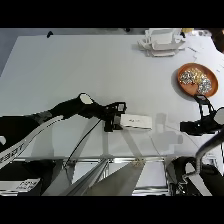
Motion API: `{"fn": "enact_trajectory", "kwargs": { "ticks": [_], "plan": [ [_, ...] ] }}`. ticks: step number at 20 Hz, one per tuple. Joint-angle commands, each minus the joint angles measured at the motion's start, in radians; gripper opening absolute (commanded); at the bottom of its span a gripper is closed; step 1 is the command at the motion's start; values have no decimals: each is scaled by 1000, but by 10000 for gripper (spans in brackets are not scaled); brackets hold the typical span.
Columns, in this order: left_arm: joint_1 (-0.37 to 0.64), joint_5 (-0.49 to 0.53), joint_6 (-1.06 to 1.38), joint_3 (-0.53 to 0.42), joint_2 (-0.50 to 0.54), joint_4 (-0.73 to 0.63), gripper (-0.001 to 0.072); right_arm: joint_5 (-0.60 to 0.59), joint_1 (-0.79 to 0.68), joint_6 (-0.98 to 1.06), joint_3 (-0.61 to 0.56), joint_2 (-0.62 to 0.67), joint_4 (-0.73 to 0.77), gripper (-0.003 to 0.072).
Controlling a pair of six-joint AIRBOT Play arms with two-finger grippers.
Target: Fold the box and place the chain.
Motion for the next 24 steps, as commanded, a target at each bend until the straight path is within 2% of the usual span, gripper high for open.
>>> {"fn": "enact_trajectory", "kwargs": {
  "ticks": [1, 4, 6, 8, 12, 15, 16, 19, 22, 24],
  "plan": [
    [24, -13, -190, 0, 109, -1, 2, 0, 0, 0, -1, 1, 0, 17],
    [88, -14, -392, 0, 275, 8, 2, 0, 0, 0, -1, 1, 0, 17],
    [154, -14, -542, 0, 393, 82, 2, 0, 0, 0, -1, 1, 0, 17],
    [235, -12, -724, 0, 505, 235, 2, 0, 0, 0, -1, 1, 0, 17],
    [430, -15, -1149, 0, 666, 666, 2, 0, 0, 0, -1, 1, 0, 17],
    [594, -8, -1434, 0, 690, 971, 2, 0, 0, 0, -1, 1, 0, 17],
    [644, 0, -1503, 0, 684, 1020, 2, 0, 0, 0, -1, 1, 0, 17],
    [781, 0, -1562, -6, 637, 1024, 10, 0, 0, 0, -1, 1, 0, 17],
    [842, 8, -1556, -41, 576, 1028, 14, 0, 0, 0, -1, 1, 0, 17],
    [864, 3, -1556, -77, 523, 1028, 72, 0, 0, 0, -1, 1, 0, 17]
  ]
}}
